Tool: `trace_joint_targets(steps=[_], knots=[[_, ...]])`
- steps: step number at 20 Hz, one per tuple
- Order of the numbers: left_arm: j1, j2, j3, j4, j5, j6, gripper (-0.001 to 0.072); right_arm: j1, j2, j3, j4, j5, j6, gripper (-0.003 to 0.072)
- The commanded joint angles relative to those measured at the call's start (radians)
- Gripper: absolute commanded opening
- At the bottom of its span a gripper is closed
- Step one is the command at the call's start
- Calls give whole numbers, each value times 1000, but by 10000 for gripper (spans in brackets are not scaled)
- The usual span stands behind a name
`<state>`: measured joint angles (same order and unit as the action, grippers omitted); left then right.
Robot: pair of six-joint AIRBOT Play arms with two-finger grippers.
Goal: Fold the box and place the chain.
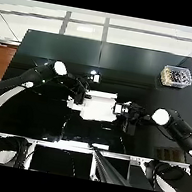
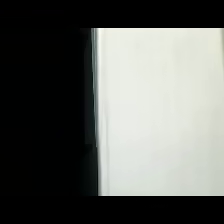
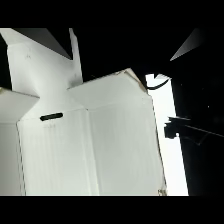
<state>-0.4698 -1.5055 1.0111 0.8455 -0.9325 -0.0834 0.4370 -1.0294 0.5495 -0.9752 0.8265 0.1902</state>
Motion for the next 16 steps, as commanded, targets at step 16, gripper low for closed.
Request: trace_joint_targets(steps=[16], knots=[[0, -3, -1, 10, -37, 38, 26, -13, -93, 82, 330, -162, -282, 707]])
